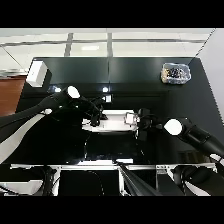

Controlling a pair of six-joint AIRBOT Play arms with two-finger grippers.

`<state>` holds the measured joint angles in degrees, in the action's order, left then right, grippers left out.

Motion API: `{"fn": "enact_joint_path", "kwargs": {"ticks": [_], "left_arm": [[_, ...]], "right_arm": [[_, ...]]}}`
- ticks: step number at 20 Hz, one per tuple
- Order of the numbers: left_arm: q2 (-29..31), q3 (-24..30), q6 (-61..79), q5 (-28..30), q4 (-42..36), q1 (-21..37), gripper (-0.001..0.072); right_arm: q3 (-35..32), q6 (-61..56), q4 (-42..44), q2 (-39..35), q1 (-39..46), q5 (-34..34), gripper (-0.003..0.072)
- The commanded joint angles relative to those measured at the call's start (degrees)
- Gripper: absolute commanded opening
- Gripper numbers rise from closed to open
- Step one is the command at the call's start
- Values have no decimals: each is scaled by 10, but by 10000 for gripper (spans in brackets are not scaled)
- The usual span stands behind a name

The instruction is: Fold the box and place the chain.

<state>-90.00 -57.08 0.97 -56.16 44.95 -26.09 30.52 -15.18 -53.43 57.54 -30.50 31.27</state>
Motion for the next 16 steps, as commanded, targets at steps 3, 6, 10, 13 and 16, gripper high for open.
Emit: {"fn": "enact_joint_path", "kwargs": {"ticks": [3, 6, 10, 13, 16], "left_arm": [[0, 0, 1, 0, 0, 0, 25], [0, 0, 1, 0, -1, 0, 26], [0, 0, 1, 0, -5, 0, 25], [0, 0, 1, 0, -5, 0, 26], [0, 0, 1, -3, -5, 0, 25]], "right_arm": [[1, -5, 21, -5, 54, -17, 696], [1, 47, 78, 2, 54, -11, 695], [2, 156, 169, 33, 54, 18, 696], [13, 194, 196, 60, 54, 42, 696], [26, 196, 207, 82, 55, 69, 695]]}}
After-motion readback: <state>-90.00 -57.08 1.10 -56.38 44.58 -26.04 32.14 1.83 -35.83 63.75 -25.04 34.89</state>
